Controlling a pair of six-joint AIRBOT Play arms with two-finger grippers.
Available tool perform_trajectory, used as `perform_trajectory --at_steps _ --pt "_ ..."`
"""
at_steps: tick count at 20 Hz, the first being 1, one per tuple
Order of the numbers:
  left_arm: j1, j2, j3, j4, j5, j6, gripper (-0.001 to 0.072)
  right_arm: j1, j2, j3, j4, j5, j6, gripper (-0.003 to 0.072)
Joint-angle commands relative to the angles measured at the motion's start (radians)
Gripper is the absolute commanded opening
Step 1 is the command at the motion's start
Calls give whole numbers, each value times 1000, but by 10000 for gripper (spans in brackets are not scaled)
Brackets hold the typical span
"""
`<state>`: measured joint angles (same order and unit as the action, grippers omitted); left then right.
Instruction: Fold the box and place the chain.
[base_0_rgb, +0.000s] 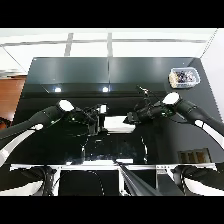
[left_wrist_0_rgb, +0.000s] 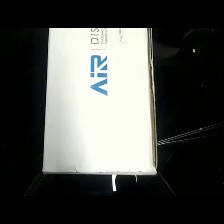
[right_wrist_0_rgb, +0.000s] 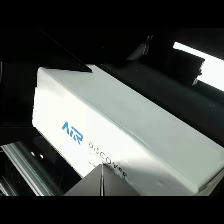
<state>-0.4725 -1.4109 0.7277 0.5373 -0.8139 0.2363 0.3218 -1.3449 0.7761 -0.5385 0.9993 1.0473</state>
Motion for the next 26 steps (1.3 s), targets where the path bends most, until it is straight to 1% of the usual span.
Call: perform_trajectory --at_steps 1,6,8,10,12,14,16,17,18,19,21,23,26 --pt "0 0 1 0 -2 1 340 5 0 0 -42 -2 6 16" --pt "0 0 1 0 -2 0 340 25 0 0 -61 -1 13 16" --pt "0 0 1 0 -2 1 340 17 5 10 -58 30 -32 16" --pt "0 0 1 0 -2 0 340 4 33 50 -58 89 -62 15" --pt "0 0 1 0 -2 -1 340 -15 101 101 -78 112 -80 16" --pt "0 0 3 0 -2 -10 340 -52 204 149 -179 93 -67 16" --pt "0 3 12 -3 -2 -45 341 -98 308 155 -348 22 26 15" --pt "0 9 18 -2 -1 -63 383 -125 351 155 -474 -1 111 15" --pt "0 18 24 -2 -2 -73 520 -151 379 155 -592 -2 204 15" --pt "0 32 30 5 -2 -81 712 -179 398 155 -700 13 293 16" --pt "1 80 37 38 -9 -88 718 -231 406 155 -817 78 365 16" --pt "3 152 37 95 -10 -101 718 -269 406 152 -852 127 371 16" --pt "3 261 45 103 -9 -189 714 -291 406 148 -857 127 382 16"
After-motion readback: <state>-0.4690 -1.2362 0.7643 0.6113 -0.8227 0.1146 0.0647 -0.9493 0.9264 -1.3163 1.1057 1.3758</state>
